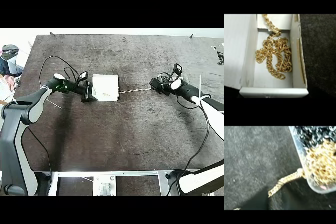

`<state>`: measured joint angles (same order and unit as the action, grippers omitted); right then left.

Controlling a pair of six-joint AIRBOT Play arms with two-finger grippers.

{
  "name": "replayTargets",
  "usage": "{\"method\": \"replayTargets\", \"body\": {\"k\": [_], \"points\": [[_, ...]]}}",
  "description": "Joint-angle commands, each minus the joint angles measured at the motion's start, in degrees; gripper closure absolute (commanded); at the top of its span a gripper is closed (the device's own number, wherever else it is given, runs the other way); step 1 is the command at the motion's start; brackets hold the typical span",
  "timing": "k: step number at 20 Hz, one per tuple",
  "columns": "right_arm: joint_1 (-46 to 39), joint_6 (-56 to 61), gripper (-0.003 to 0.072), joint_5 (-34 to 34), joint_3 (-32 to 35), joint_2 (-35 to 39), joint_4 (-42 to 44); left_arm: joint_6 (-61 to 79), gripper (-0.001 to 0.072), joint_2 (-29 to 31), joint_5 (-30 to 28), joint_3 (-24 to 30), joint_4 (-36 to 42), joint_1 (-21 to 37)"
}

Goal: Fold the box and place the chain.

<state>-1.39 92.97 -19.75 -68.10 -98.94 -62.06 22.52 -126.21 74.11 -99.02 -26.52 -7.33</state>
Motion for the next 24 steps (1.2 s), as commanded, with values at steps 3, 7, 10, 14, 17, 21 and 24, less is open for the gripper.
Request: {"method": "replayTargets", "body": {"k": [3,7,10,14,17,21,24], "points": [[1.57,-2.56,0.0679,-1.55,-1.81,0.68,2.93,0.0,0.019,0.04,0.0,0.02,0.0,0.0],[7.28,-7.37,0.0679,-6.69,-1.81,11.63,2.95,0.0,0.019,0.04,-0.02,0.02,0.0,0.0],[13.51,-8.37,0.0679,-5.6,-1.84,20.79,2.95,0.0,0.019,0.04,0.0,0.02,0.0,0.0],[22.6,-8.33,0.0678,0.48,-1.88,28.17,2.99,0.0,0.0191,0.04,0.0,0.02,0.0,0.0],[28.61,-8.33,0.0678,2.78,-3.67,28.13,2.97,0.0,0.019,0.04,0.0,0.02,0.0,0.0],[33.42,-8.35,0.0678,4.39,-7.26,25.11,2.75,0.0,0.0191,0.04,0.0,0.02,0.0,0.0],[34.62,-8.31,0.0678,2.19,-7.3,21.31,2.78,0.0,0.0191,0.04,-0.02,0.02,0.0,0.0]]}}
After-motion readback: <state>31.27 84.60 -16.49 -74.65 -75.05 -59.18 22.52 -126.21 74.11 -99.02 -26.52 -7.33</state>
